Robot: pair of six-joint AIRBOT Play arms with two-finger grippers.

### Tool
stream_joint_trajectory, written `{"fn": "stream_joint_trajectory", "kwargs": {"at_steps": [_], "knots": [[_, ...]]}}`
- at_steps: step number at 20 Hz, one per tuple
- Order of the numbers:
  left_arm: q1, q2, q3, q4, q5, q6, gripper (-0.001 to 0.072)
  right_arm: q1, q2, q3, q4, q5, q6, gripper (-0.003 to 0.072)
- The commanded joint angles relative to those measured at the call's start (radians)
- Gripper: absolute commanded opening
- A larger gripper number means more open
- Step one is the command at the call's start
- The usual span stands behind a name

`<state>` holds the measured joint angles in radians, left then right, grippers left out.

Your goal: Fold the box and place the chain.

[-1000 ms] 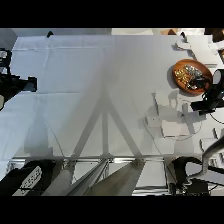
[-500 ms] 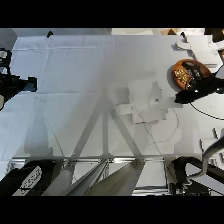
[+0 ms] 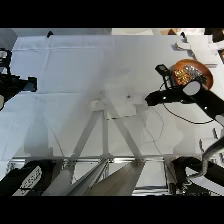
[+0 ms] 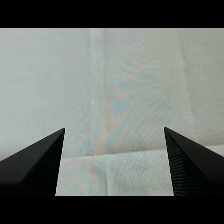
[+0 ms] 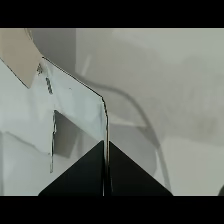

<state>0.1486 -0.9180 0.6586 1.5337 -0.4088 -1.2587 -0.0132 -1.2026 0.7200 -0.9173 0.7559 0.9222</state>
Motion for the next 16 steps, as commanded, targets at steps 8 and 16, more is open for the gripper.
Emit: {"fn": "stream_joint_trajectory", "kwargs": {"at_steps": [8, 16], "knots": [[-0.001, 0.001, 0.0, 0.0, 0.0, 0.0, 0.0699, 0.08, -0.001, -0.093, -0.04, -0.214, 0.204, 0.001], [-0.001, 0.001, 0.0, 0.0, 0.0, 0.0, 0.0699, 0.08, -0.001, -0.093, -0.127, -0.197, 0.3, 0.0011]]}}
